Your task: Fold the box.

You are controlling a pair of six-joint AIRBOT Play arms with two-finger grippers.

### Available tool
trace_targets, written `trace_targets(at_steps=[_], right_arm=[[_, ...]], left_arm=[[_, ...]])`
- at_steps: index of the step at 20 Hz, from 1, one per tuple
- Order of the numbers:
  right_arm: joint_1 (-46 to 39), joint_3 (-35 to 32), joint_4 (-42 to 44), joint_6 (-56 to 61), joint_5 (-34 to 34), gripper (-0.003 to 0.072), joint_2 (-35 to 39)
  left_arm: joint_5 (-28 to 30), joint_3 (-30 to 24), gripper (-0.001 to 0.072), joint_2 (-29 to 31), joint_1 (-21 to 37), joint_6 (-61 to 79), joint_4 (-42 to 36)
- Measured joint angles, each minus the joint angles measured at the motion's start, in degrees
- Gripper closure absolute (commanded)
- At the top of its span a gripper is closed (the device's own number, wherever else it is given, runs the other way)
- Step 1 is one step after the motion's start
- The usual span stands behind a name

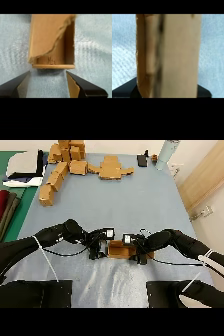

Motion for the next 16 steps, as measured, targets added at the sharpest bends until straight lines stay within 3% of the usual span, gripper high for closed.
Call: trace_targets(at_steps=[16], right_arm=[[0.00, 0.00, 0.00, 0.00, 0.00, 0.0248, 0.00]], left_arm=[[3.37, 0.11, 0.0011, -2.93, -3.48, 3.41, -4.63]])
